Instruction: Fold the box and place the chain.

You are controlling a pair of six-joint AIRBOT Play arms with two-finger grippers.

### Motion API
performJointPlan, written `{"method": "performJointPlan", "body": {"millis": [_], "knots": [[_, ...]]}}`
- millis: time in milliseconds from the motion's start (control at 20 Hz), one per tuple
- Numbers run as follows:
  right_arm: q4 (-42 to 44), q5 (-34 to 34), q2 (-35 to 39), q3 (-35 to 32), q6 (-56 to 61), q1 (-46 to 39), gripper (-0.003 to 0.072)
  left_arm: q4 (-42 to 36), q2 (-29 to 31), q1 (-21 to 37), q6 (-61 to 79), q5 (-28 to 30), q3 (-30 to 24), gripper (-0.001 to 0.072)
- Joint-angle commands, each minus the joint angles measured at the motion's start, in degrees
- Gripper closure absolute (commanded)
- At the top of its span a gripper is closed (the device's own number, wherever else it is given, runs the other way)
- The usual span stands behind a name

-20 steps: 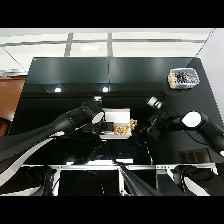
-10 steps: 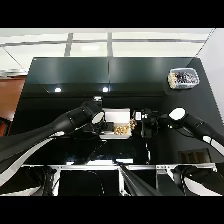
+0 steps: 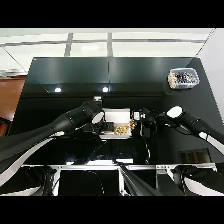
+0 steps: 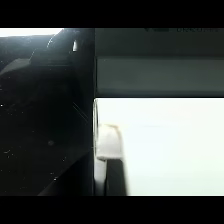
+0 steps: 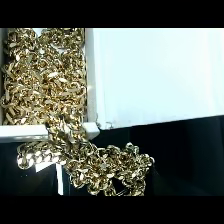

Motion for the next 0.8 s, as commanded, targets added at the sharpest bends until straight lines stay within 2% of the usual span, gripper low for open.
{"method": "performJointPlan", "body": {"millis": [0, 50, 150, 250, 300, 450, 550, 750], "knots": [[-0.35, -1.51, -0.39, 0.09, 1.68, 0.11, 0.0074, 0.0, -0.04, 0.0, 0.0, 0.02, 0.02, 0.068], [-0.74, -1.29, -0.39, 0.09, 2.51, 0.11, 0.0309, 0.0, -0.04, 0.0, -0.02, 0.02, 0.02, 0.068], [-0.79, -1.11, -0.37, 0.09, 3.82, 0.11, 0.0622, 0.0, -0.04, 0.0, -0.02, 0.0, 0.02, 0.068], [-2.03, -1.14, 0.2, 0.15, 9.14, 0.11, 0.0632, 0.0, -0.04, 0.0, -0.02, 0.0, 0.02, 0.068], [-3.82, -1.18, 1.22, 0.22, 14.38, 0.09, 0.067, 0.0, -0.04, 0.0, -0.02, 0.0, 0.02, 0.068], [-11.23, -0.31, 6.99, 0.46, 35.17, -1.6, 0.0671, -0.2, -0.04, 0.0, 0.0, 0.0, 0.02, 0.068], [-15.91, 4.79, 12.85, 1.95, 47.56, -3.74, 0.0671, -0.2, -0.04, 0.0, -0.02, 0.0, 0.02, 0.068], [-14.97, 18.43, 24.44, 9.64, 61.2, -6.86, 0.0672, -0.2, -0.04, 0.0, -0.02, 0.0, 0.02, 0.068]]}}
